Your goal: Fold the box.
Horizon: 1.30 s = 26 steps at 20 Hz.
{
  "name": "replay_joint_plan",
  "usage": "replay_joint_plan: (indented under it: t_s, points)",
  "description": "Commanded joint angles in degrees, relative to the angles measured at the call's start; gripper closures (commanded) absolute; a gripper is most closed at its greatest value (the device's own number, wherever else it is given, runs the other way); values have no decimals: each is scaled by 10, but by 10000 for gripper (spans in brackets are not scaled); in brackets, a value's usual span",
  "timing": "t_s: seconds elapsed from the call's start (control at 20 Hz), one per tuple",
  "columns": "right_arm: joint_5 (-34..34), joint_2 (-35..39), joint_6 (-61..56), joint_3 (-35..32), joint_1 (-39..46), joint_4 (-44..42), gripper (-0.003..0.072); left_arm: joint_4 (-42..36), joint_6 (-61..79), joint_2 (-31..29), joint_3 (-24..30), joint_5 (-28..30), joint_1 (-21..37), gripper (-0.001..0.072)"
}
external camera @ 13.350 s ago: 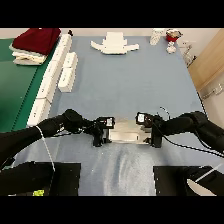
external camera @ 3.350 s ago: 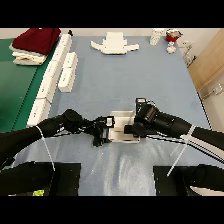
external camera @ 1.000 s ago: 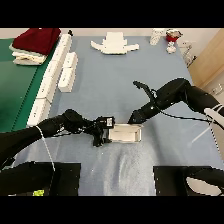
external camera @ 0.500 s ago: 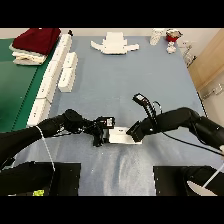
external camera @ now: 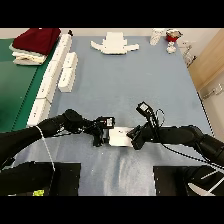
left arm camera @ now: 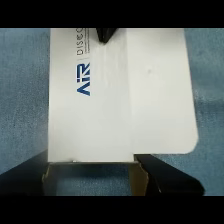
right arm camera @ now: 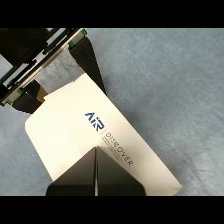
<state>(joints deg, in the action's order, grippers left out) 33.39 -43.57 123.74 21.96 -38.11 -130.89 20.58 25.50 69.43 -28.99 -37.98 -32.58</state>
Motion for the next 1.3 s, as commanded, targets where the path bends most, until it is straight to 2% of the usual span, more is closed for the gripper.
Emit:
replay_joint_plan:
  t_s: [0.0, 0.1, 0.15, 0.25, 0.35, 0.4, 0.45, 0.7, 1.0, 1.25]
  points:
    - [-16, 4, 0, -6, -5, 4, 682, 0, 0, 0, 0, 0, 0, 254]
    - [-11, 4, 11, 1, -5, 6, 681, 0, 0, 0, 0, 0, 0, 255]
    - [-4, 4, 26, 10, -5, 16, 645, 0, 0, 0, 0, 0, 0, 255]
    - [9, 4, 81, 32, -5, 40, 388, 0, 0, 0, 0, 0, 0, 254]
    - [25, 4, 135, 59, -5, 60, 328, 0, 0, 0, 0, 0, 0, 254]
    - [31, 3, 158, 68, -5, 63, 199, 0, 0, 0, 0, 0, 0, 254]
    - [32, 3, 187, 70, -6, 65, 101, 0, 0, 0, 0, 0, 0, 255]
    - [70, -27, 269, 70, -9, 71, 85, 0, 0, 0, 0, 0, 0, 254]
    - [68, -35, 280, 63, -63, 126, 90, 0, 0, 0, 0, 0, 0, 254]
    - [-7, -34, 278, 39, -89, 172, 95, 0, 0, 0, 0, 0, 0, 255]
